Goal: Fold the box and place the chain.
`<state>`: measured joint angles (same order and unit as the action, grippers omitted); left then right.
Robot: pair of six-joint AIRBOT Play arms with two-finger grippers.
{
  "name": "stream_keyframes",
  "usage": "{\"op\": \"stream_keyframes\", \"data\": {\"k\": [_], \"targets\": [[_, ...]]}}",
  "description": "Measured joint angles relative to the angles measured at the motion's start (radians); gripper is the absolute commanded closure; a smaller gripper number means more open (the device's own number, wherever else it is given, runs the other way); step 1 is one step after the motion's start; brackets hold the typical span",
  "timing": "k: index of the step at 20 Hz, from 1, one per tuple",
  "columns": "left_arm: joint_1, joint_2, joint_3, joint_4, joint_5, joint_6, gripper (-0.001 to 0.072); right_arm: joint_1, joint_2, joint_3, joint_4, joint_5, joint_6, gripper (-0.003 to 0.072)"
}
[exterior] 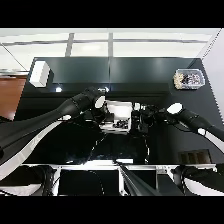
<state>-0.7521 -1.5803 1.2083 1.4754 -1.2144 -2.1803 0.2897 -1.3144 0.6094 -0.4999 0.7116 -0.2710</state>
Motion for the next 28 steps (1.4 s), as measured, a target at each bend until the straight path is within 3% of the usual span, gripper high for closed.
{"op": "stream_keyframes", "data": {"k": [4, 7, 9, 14, 21, 24, 28], "targets": [[0.0, 0.0, 0.0, 0.0, 0.0, 0.0, 0.0681, 0.013, -0.003, 0.0, -0.028, -0.004, 0.03, -0.0006], [0.0, 0.0, 0.0, -0.001, 0.0, 0.0, 0.0681, 0.016, -0.005, 0.0, -0.05, -0.011, 0.036, 0.0623], [0.0, 0.0, 0.0, 0.003, -0.006, 0.0, 0.0682, 0.017, -0.003, 0.001, -0.044, -0.011, 0.039, 0.0676], [0.001, 0.0, 0.0, -0.003, 0.0, 0.0, 0.0681, 0.017, 0.056, 0.001, -0.108, 0.014, 0.163, 0.067], [0.001, 0.0, 0.0, -0.001, 0.001, 0.0, 0.0681, -0.024, 0.365, 0.024, -0.288, 0.087, 0.563, 0.067], [0.001, 0.0, 0.0, 0.0, 0.002, 0.0, 0.0681, -0.04, 0.485, 0.093, -0.304, 0.154, 0.734, 0.067], [0.001, 0.0, 0.0, 0.0, 0.002, 0.0, 0.0682, -0.046, 0.558, 0.27, -0.256, 0.238, 0.983, 0.067]]}}
